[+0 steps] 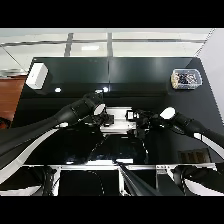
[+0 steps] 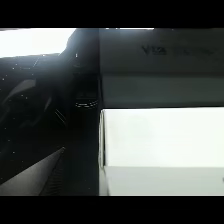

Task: Fold the box and place the chain.

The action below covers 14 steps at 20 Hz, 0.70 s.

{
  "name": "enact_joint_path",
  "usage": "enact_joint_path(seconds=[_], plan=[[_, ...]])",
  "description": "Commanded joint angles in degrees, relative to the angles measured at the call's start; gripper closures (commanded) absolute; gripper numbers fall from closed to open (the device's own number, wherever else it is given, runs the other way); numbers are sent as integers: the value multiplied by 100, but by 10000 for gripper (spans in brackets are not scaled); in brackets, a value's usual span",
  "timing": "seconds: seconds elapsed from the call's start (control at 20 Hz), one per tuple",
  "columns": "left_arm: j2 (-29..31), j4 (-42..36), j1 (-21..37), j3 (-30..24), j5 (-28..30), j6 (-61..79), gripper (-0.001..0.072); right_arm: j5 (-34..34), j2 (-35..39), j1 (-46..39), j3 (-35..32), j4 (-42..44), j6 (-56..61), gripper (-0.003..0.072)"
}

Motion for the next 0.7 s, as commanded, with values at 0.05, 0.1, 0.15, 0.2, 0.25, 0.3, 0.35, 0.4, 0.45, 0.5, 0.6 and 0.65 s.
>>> enact_joint_path(seconds=[0.05,0.1,0.15,0.2,0.25,0.3,0.35,0.4,0.45,0.5,0.6,0.65], plan=[[-61,-111,-4,7,11,-179,220,0,-2,4,4,0,0,589],[-85,-140,-4,7,24,-179,220,0,-2,4,4,0,0,589],[-105,-157,-4,7,48,-179,221,2,-2,4,4,0,0,589],[-116,-188,-4,9,55,-179,220,0,-2,4,4,0,2,589],[-122,-212,-4,7,52,-179,221,2,-2,4,4,0,0,589],[-131,-236,-4,9,48,-177,221,0,-2,4,4,0,0,589],[-149,-267,-4,9,46,-179,223,0,-2,4,4,0,0,589],[-175,-313,-4,9,72,-179,359,0,-2,4,4,0,0,589],[-179,-372,-13,9,149,-175,539,0,-2,4,4,0,0,589],[-181,-391,-24,28,221,-175,571,2,-2,4,4,0,0,589],[-184,-387,-26,105,229,-157,684,0,0,4,4,0,0,589],[-186,-385,-24,131,214,-155,684,0,-2,4,4,0,0,589]])
